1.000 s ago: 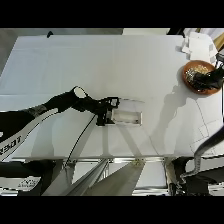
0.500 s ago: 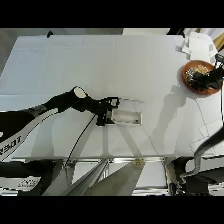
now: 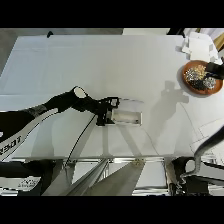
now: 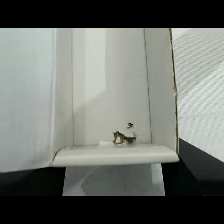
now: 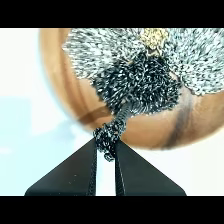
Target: Fold the box and place the chain.
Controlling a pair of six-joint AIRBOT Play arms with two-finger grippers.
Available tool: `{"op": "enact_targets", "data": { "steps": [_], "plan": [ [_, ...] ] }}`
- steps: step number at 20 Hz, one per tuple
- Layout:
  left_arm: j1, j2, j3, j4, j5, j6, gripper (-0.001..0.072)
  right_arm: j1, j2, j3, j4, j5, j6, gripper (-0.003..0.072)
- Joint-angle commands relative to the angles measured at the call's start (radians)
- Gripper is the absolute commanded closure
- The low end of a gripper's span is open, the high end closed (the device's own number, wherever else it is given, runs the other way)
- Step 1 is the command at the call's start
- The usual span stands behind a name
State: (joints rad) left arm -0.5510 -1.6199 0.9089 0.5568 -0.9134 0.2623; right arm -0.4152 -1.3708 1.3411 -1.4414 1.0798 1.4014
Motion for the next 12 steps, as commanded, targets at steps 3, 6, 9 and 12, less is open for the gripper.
{"op": "enact_targets", "data": {
  "steps": [3, 6, 9, 12],
  "plan": [
    [0.001, 0.001, 0.000, 0.000, 0.000, 0.000, 0.0318, 0.001, 0.247, 0.001, 0.127, 0.128, -0.141, 0.0676],
    [0.001, 0.001, 0.000, 0.000, 0.000, 0.000, 0.0318, 0.001, 0.377, 0.001, 0.240, 0.224, -0.166, 0.0676],
    [0.001, 0.001, 0.000, 0.000, 0.000, 0.000, 0.0318, 0.001, 0.489, 0.001, 0.352, 0.316, -0.203, 0.0676],
    [0.001, 0.001, 0.000, 0.000, 0.000, 0.000, 0.0318, 0.012, 0.586, 0.001, 0.453, 0.405, -0.206, 0.0676]
  ]
}}
